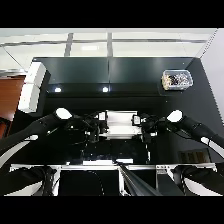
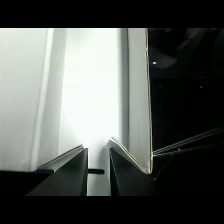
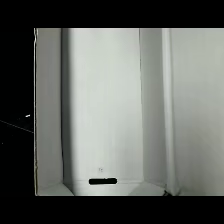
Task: Fold the box and place the chain.
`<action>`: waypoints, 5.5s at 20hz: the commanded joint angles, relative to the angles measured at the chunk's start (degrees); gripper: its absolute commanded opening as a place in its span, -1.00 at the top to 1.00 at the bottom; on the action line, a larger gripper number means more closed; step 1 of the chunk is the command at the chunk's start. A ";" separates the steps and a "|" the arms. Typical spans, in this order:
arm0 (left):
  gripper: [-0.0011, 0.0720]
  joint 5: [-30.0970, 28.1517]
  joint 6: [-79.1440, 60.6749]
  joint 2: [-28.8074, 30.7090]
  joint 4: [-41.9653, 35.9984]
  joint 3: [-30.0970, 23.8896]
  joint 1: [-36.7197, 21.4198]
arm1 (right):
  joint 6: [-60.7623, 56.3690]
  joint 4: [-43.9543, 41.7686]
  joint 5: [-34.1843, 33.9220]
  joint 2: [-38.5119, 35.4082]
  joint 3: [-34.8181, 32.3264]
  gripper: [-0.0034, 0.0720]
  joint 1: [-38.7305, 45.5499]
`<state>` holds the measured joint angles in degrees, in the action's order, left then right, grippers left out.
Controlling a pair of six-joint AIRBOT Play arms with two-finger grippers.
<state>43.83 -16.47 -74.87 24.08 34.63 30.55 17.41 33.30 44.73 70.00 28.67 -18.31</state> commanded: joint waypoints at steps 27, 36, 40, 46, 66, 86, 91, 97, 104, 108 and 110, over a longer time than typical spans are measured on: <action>0.91 -0.87 31.58 9.70 17.53 0.22 -4.15 | -0.04 -0.04 0.00 0.04 0.00 0.56 0.00; 0.90 10.45 86.42 19.58 33.35 -1.99 -29.07 | -0.04 -0.02 0.00 0.02 0.00 0.56 -0.02; 0.91 20.63 85.94 9.81 16.92 -5.03 -36.63 | -0.04 -0.04 0.00 0.02 0.00 0.56 0.00; 0.91 17.42 80.91 -2.45 9.14 -4.35 -27.36 | -0.04 -0.04 0.00 0.04 0.00 0.56 -0.02; -0.60 19.89 71.47 -7.17 4.11 8.70 -11.34 | -0.04 -0.04 0.02 0.04 0.00 0.56 -0.02; -0.18 19.17 95.38 -7.15 22.12 18.64 -1.84 | -0.04 -0.04 0.00 0.02 0.00 0.56 0.00; -0.17 17.77 104.00 -7.15 30.84 21.18 2.14 | -0.04 -0.04 0.02 0.02 0.00 0.56 -0.02; -0.12 16.35 108.50 -7.15 30.97 21.22 4.94 | -0.04 -0.04 0.00 0.02 0.00 0.56 -0.02; -0.12 13.44 114.20 -7.15 32.83 21.24 6.58 | -0.04 -0.04 0.00 0.04 0.00 0.56 -0.02; -0.12 13.60 119.54 -7.17 38.86 21.24 7.87 | -0.04 -0.04 0.00 0.02 0.00 0.56 -0.02; -0.12 13.53 123.12 -7.17 42.21 21.24 8.57 | -0.04 -0.04 0.00 0.04 0.00 0.56 -0.02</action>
<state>57.52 101.41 -82.04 61.06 55.86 38.20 17.34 33.23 44.71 70.00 28.67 -18.31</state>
